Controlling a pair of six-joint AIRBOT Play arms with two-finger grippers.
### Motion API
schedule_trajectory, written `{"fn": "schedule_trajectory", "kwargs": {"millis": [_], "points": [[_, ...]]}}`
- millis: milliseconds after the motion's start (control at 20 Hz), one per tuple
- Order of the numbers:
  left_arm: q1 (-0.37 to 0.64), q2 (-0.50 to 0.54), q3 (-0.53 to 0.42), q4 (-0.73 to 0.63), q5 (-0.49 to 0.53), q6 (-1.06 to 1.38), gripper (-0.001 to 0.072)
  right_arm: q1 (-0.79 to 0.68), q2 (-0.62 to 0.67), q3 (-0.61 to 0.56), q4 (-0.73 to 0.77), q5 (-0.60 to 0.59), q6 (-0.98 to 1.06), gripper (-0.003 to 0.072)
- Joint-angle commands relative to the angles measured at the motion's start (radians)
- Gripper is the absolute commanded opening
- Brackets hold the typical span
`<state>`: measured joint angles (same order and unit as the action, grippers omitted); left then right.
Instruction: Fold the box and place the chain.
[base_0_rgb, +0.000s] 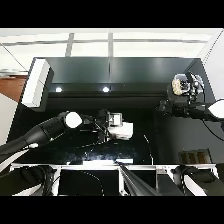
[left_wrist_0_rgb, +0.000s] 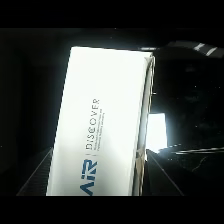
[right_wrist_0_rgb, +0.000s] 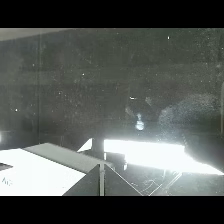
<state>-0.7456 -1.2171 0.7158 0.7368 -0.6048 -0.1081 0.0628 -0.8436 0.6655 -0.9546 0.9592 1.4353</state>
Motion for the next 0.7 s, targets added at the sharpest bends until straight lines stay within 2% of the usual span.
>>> {"fn": "schedule_trajectory", "kwargs": {"millis": [0,650], "points": [[0.001,-0.005,0.002,0.014,-0.003,0.0,0.0705,0.0,0.0,0.001,0.0,0.001,0.0,0.0038],[0.001,-0.022,0.003,0.013,0.001,0.0,0.0704,0.0,0.0,0.001,0.0,0.001,0.0,0.0038]]}}
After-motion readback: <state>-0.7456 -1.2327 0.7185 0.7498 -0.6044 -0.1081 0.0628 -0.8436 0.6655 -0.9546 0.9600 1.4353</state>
